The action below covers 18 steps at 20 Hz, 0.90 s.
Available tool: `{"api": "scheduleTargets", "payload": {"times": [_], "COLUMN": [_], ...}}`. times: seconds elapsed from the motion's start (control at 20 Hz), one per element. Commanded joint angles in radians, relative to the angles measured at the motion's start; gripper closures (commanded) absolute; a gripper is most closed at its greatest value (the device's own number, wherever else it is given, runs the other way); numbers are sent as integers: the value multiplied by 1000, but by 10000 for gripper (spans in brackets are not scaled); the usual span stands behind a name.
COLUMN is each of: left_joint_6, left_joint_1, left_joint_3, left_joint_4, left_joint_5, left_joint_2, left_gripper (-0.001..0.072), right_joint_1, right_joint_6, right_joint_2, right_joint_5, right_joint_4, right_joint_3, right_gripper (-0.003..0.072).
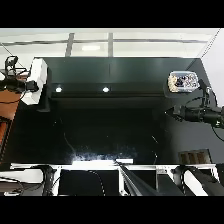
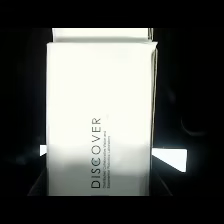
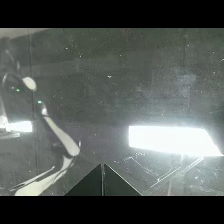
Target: Fold the box and place the chain.
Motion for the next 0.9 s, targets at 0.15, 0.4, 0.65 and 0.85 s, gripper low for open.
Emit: {"api": "scheduleTargets", "payload": {"times": [0.15, 0.4, 0.65, 0.85], "left_joint_6": [8, -7, -212, -66], "left_joint_1": [-12, -30, -70, -219], "left_joint_3": [93, 273, 330, 9], "left_joint_4": [6, 1, -29, -174], "left_joint_5": [18, -176, -474, -322], "left_joint_2": [-45, 34, 187, 494], "left_gripper": [-7, -6, 686, 686], "right_joint_1": [-1, 0, 41, 147], "right_joint_6": [17, 1, 3, 6], "right_joint_2": [1, 4, 113, 254], "right_joint_5": [0, 53, 90, -128], "right_joint_4": [1, -17, -251, -343], "right_joint_3": [1, 94, 276, 244], "right_gripper": [673, 673, 674, 675]}}
